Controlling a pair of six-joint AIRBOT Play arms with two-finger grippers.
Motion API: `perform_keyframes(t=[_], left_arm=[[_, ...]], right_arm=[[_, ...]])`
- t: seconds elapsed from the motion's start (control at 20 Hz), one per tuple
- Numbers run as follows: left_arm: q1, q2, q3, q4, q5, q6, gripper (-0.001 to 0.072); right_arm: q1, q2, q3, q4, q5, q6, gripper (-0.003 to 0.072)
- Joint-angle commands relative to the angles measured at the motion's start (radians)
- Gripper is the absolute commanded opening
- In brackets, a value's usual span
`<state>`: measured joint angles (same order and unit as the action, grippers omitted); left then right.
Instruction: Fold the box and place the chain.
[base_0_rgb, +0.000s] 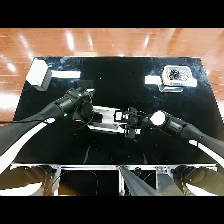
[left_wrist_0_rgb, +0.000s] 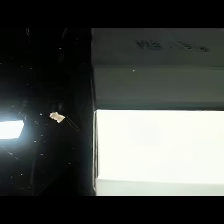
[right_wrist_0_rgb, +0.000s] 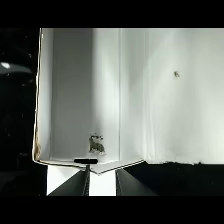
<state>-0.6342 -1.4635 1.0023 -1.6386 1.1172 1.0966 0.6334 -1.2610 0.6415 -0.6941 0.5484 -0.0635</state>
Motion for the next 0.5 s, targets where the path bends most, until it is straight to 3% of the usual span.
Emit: perform_keyframes(t=[0.0, 0.45], left_arm=[[0.000, -0.001, 0.000, -0.002, -0.003, -0.001, 0.0020], [0.000, -0.001, 0.000, -0.031, -0.023, -0.001, 0.0020]], right_arm=[[0.024, 0.000, 0.002, 0.027, -0.034, 0.000, 0.0195], [0.038, -0.014, 0.002, 0.095, -0.040, -0.001, 0.0197]])
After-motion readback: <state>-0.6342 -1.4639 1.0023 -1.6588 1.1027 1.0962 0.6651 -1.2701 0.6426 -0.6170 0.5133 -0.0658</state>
